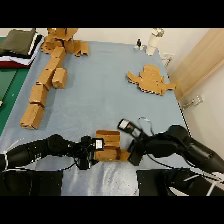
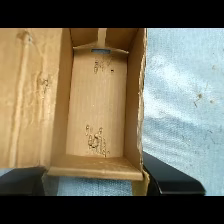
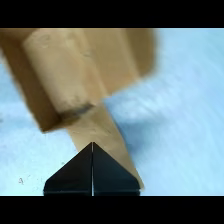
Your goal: Fold the box.
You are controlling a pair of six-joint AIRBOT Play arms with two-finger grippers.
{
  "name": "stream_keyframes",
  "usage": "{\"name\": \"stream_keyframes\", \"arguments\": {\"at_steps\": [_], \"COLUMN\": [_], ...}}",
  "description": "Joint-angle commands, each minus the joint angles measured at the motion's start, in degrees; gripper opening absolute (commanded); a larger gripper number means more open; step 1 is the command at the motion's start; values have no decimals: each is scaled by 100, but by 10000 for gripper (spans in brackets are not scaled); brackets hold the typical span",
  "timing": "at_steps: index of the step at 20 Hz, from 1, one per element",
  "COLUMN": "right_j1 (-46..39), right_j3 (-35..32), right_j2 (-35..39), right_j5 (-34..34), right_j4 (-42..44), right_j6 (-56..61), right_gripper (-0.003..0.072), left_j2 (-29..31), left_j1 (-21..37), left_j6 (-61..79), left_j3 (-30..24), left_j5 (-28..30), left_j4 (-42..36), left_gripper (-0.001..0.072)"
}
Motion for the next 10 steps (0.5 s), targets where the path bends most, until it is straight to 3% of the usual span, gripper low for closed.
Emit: {"name": "stream_keyframes", "arguments": {"at_steps": [1, 3, 7, 10], "right_j1": [-352, -815, -1593, -1665], "right_j3": [107, -4, -472, -568], "right_j2": [680, 697, 509, 221], "right_j5": [-905, -1423, -1244, -944], "right_j4": [-1408, -1746, -1510, -922], "right_j6": [2855, 3097, 3045, 2544], "right_gripper": [4, 4, 4, 4], "left_j2": [0, 0, 0, 0], "left_j1": [4, 2, 2, 2], "left_j6": [2, 2, 0, 2], "left_j3": [0, 0, 0, 0], "left_j5": [-4, -4, -4, -7], "left_j4": [2, 2, 2, 2], "left_gripper": [412, 412, 412, 412]}}
